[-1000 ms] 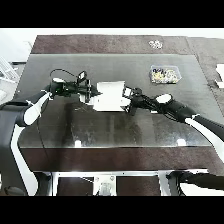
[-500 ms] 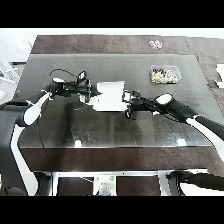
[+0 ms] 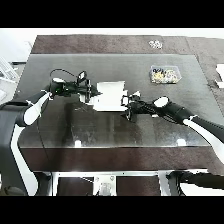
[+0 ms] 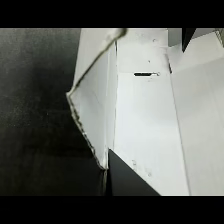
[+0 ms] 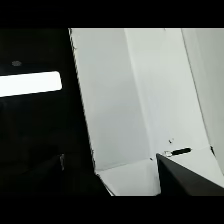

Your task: Fold the box and place the chain.

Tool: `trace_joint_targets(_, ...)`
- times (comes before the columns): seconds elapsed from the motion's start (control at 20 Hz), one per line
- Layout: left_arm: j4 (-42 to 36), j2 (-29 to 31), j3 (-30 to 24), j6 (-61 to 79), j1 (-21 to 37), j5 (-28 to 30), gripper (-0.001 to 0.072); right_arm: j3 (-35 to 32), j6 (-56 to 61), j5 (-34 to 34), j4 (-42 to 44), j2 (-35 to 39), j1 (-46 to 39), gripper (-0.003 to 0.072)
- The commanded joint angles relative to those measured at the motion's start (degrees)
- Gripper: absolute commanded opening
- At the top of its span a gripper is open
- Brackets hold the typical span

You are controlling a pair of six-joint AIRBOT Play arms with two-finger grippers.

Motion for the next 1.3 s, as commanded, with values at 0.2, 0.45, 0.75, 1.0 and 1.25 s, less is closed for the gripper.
trace_joint_targets(0.2,0.0,0.0,0.0,0.0,0.0,0.0,0.0021,1.1,0.1,-7.6,4.7,-1.0,0.3,0.0682)
trace_joint_targets(0.45,0.0,0.0,0.0,0.0,0.0,0.0,0.0021,3.7,0.1,-7.8,5.1,-0.7,-0.6,0.0683)
trace_joint_targets(0.75,0.0,0.0,0.0,0.0,0.0,0.0,0.0021,6.5,-0.3,-3.7,6.1,-0.8,-4.2,0.0683)
trace_joint_targets(1.0,0.0,0.0,0.0,0.0,0.0,0.0,0.0021,7.2,-9.4,2.4,12.9,-2.1,-7.3,0.0683)
trace_joint_targets(1.25,0.0,0.0,0.0,0.0,0.0,0.0,0.0021,10.4,-10.6,7.2,13.7,-5.9,-8.6,0.0683)
